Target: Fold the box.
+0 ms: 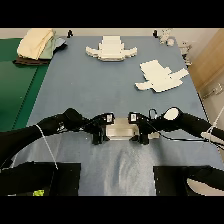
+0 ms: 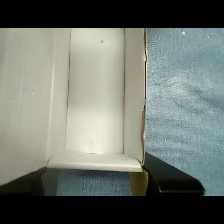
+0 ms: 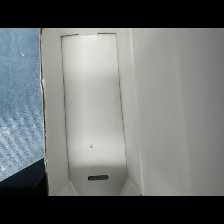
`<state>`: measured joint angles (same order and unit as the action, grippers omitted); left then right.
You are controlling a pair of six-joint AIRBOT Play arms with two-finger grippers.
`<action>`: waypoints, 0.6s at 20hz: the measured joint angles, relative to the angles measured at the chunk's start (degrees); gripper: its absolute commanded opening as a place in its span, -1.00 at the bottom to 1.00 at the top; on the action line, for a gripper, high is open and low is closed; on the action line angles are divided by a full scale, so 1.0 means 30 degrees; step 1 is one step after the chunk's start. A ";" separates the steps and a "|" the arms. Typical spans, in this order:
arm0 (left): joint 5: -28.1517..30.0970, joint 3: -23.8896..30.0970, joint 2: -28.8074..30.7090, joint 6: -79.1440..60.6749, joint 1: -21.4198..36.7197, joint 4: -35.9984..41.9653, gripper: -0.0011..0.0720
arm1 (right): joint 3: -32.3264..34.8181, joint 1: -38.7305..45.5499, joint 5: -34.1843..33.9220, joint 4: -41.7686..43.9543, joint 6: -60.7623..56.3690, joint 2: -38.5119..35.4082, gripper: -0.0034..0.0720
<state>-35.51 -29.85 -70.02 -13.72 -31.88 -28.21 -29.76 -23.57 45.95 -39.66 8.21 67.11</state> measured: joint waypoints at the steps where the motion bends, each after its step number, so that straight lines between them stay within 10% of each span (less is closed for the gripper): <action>1: 0.0022 -0.0007 0.0000 0.0007 -0.0015 -0.0007 0.29 | 0.0000 0.0000 0.0000 -0.0007 0.0000 0.0000 0.68; 12: 0.0153 -0.0007 -0.0015 0.0022 -0.0015 -0.0022 0.29 | 0.0000 0.0000 0.0007 -0.0007 0.0000 0.0000 0.68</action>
<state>-35.05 -29.87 -70.06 -13.65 -31.92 -28.27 -29.76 -23.57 45.98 -39.68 8.21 67.11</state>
